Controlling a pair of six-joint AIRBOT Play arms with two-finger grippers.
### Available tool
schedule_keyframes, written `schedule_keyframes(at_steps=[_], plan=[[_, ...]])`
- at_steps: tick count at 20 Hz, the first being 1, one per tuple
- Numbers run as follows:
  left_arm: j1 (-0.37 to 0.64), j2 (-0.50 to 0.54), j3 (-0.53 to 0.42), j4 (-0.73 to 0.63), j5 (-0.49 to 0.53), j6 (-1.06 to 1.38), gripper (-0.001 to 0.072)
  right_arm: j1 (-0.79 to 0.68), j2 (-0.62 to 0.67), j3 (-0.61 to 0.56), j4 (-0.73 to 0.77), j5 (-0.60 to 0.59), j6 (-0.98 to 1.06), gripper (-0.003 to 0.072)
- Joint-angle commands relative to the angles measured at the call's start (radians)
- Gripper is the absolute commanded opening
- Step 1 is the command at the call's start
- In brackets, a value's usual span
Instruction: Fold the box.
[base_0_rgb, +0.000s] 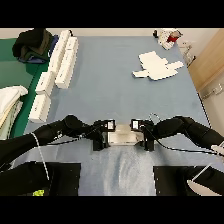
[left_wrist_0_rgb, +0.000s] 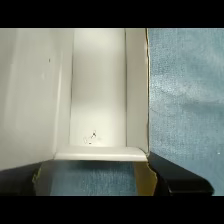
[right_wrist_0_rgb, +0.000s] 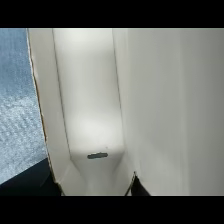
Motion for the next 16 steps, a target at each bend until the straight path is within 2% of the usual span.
schedule_keyframes(at_steps=[1,9,11,13,16], plan=[[0.004,0.001,-0.014,-0.022,-0.014,0.06,0.0699,0.0,0.0,0.001,0.0,0.0,0.0,0.0464],[0.003,-0.006,-0.013,-0.069,-0.003,0.085,0.0698,0.0,0.0,0.001,0.0,0.0,0.0,0.0464],[-0.011,-0.007,-0.013,-0.081,0.027,0.085,0.0697,0.0,0.0,0.001,0.0,0.0,0.0,0.0464],[-0.021,-0.008,-0.013,-0.078,0.039,0.084,0.0584,0.0,0.0,0.001,0.0,0.0,0.0,0.0464],[-0.021,-0.008,-0.013,-0.076,0.039,0.084,0.0584,0.0,0.0,0.001,0.0,0.0,0.0,0.0465]])
